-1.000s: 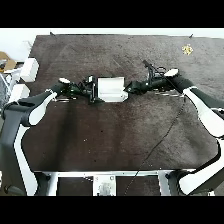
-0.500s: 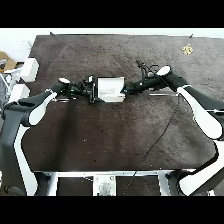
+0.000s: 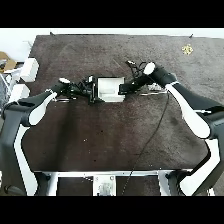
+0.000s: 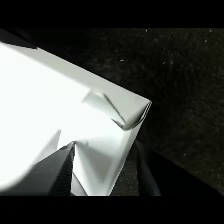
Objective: Fold the box and place the chain.
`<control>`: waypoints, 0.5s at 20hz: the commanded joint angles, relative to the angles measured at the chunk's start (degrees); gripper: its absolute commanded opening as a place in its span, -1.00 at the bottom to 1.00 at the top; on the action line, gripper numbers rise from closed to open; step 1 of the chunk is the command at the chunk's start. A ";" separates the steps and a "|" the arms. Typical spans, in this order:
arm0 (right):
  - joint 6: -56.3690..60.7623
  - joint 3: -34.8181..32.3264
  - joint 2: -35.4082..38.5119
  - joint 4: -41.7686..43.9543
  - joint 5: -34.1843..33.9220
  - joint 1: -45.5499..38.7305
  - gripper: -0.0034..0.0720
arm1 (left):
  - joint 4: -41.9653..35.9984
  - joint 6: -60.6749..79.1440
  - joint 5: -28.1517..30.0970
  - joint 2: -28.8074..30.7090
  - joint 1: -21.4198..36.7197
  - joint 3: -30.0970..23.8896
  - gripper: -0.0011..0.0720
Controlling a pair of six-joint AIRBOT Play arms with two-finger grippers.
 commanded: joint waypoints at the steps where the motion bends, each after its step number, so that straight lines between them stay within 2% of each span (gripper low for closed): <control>1: 10.56 6.21 -3.04 -14.32 5.73 3.61 0.20 | 0.02 0.02 0.00 0.00 0.07 -0.02 -0.36; 4: 18.18 10.43 -3.82 -23.93 7.08 6.40 0.20 | 0.02 0.02 -0.02 0.00 0.07 -0.02 -0.36; 6: 21.20 11.74 -4.46 -25.27 7.85 6.95 0.19 | 0.02 0.02 0.00 0.00 0.07 -0.02 -0.36; 7: 22.38 12.17 -5.03 -25.31 9.27 7.13 0.03 | 0.00 0.02 0.00 0.00 0.07 -0.02 -0.36; 8: 24.04 12.31 -5.49 -25.55 10.45 7.30 -0.05 | 0.00 0.02 0.02 0.00 0.07 -0.02 -0.36; 10: 26.73 12.28 -5.99 -26.91 11.34 7.91 -0.05 | 0.00 0.02 0.00 0.00 0.07 -0.02 -0.36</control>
